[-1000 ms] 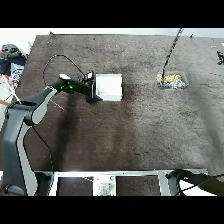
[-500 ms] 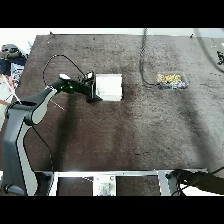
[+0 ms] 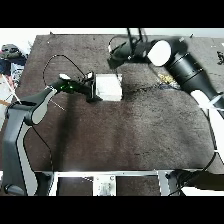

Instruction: Fold the box and place the chain.

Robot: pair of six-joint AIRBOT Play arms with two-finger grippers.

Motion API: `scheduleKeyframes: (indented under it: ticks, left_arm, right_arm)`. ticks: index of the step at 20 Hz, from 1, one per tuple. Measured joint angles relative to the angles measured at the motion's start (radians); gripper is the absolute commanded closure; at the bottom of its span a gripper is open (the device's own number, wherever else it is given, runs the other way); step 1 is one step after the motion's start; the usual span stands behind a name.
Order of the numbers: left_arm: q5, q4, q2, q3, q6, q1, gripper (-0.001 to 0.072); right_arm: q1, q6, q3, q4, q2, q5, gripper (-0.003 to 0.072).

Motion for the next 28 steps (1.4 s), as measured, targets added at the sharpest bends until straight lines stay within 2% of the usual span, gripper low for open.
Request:
scheduleKeyframes:
  ticks: [2, 4, 7, 9, 15, 19, 24, 28]
  left_arm:
    - [0.0, 0.0, 0.0, 0.0, 0.0, 0.0, 0.0242]
    - [0.0, 0.0, 0.0, 0.0, 0.0, 0.0, 0.0241]
    - [0.0, 0.0, 0.0, 0.0, 0.0, 0.0, 0.0241]
    - [0.0, 0.0, 0.0, 0.0, 0.0, 0.0, 0.0241]
    - [-0.001, 0.0, 0.0, 0.0, 0.0, 0.0, 0.0241]
    - [-0.001, 0.0, 0.0, 0.0, 0.0, 0.0, 0.0241]
    - [-0.001, 0.0, 0.0, 0.0, 0.0, 0.0, 0.0241]
    - [-0.001, 0.0, 0.0, 0.0, 0.0, 0.0, 0.0241]
  right_arm:
    - [0.003, 0.012, -0.078, 0.016, -0.013, -0.064, 0.0658]
    - [0.002, 0.041, -0.137, 0.026, -0.027, -0.139, 0.0428]
    - [-0.017, 0.064, -0.183, 0.026, -0.043, -0.201, 0.0431]
    - [-0.043, 0.071, -0.196, 0.017, -0.05, -0.198, 0.043]
    - [-0.262, 0.135, -0.238, -0.005, -0.055, -0.013, 0.043]
    - [-0.454, 0.223, -0.32, -0.005, -0.058, 0.031, 0.0429]
    - [-0.605, 0.281, -0.403, 0.071, -0.101, -0.051, 0.0429]
    - [-0.638, 0.233, -0.416, 0.233, -0.169, -0.162, 0.043]
